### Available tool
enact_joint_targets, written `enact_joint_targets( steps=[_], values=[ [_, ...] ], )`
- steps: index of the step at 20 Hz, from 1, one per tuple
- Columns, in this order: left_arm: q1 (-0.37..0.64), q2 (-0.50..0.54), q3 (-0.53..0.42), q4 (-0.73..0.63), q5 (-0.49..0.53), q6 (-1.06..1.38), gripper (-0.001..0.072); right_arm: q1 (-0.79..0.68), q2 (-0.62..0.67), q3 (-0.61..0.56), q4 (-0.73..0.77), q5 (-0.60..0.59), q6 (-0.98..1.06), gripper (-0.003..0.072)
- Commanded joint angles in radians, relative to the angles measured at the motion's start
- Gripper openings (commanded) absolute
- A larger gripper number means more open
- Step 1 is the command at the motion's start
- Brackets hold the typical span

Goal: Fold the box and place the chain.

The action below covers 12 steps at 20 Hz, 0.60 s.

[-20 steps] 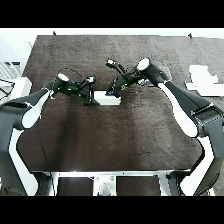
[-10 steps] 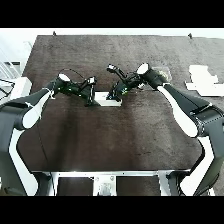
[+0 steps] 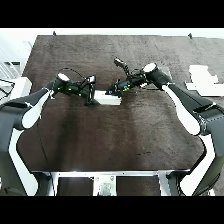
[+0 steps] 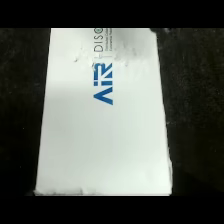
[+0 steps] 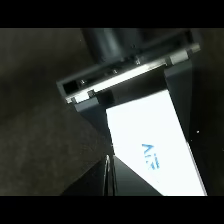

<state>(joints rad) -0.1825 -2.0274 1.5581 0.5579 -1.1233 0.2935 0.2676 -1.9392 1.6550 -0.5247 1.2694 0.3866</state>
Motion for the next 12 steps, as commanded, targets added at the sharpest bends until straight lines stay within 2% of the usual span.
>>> enact_joint_targets(
  steps=[1, 6, 10, 12],
  values=[
    [0.0, 0.0, 0.0, 0.002, -0.002, 0.003, 0.0463, -0.003, 0.0, -0.039, 0.027, -0.04, -0.002, 0.0019],
    [0.0, 0.0, 0.0, 0.002, -0.002, 0.003, 0.0463, 0.001, 0.0, -0.16, 0.011, -0.148, 0.033, 0.0018],
    [0.0, 0.0, 0.0, 0.002, -0.003, 0.002, 0.0462, 0.001, 0.0, -0.169, -0.108, -0.207, 0.138, 0.0018],
    [0.0, 0.0, 0.0, 0.002, -0.002, 0.002, 0.0463, 0.0, 0.0, -0.168, -0.116, -0.207, 0.137, 0.0018]
  ],
)
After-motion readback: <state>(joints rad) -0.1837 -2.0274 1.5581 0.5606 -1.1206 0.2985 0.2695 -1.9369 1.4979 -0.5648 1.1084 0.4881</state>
